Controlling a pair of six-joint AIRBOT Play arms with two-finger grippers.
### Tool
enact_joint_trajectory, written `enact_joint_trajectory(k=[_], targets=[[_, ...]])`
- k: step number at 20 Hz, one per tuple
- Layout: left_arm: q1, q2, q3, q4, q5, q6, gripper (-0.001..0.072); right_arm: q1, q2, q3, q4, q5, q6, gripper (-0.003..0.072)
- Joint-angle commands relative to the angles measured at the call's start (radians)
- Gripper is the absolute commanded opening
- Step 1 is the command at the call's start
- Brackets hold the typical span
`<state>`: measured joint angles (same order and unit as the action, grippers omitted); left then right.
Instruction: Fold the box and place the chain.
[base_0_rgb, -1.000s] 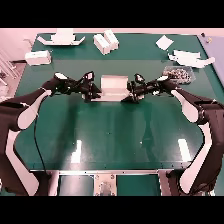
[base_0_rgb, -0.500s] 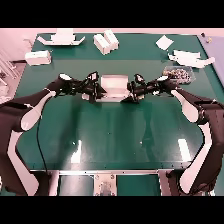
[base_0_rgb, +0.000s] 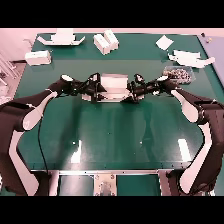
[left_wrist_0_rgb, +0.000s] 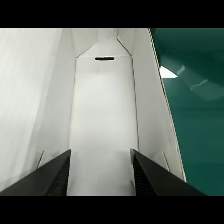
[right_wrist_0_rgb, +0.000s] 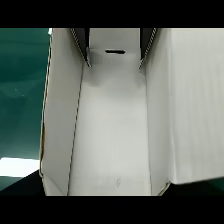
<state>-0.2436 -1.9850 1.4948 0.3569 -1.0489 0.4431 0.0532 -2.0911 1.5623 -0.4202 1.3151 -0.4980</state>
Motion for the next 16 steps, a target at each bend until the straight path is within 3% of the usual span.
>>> enact_joint_trajectory(k=[1,6,7,12,14,16], targets=[[-0.001,-0.001,0.0,0.003,-0.01,-0.016,0.0524,0.0,0.0,0.0,0.001,-0.002,0.0,0.0528],[-0.001,-0.001,0.0,0.003,-0.011,-0.046,0.0528,0.0,0.0,0.0,0.001,-0.002,0.0,0.0527],[-0.001,0.0,0.0,0.003,0.001,-0.059,0.072,0.0,0.0,0.0,0.001,-0.002,0.0,0.0528],[-0.001,-0.001,0.0,0.003,0.045,-0.094,0.072,0.0,0.0,0.0,0.001,-0.002,0.0,0.0527],[-0.001,-0.001,0.0,0.003,0.047,-0.092,0.0663,0.0,0.0,0.0,0.001,-0.002,0.0,0.0528],[0.001,0.0,0.0,0.003,0.046,-0.09,0.066,0.0,0.0,0.0,0.001,-0.002,0.0,0.0528]])
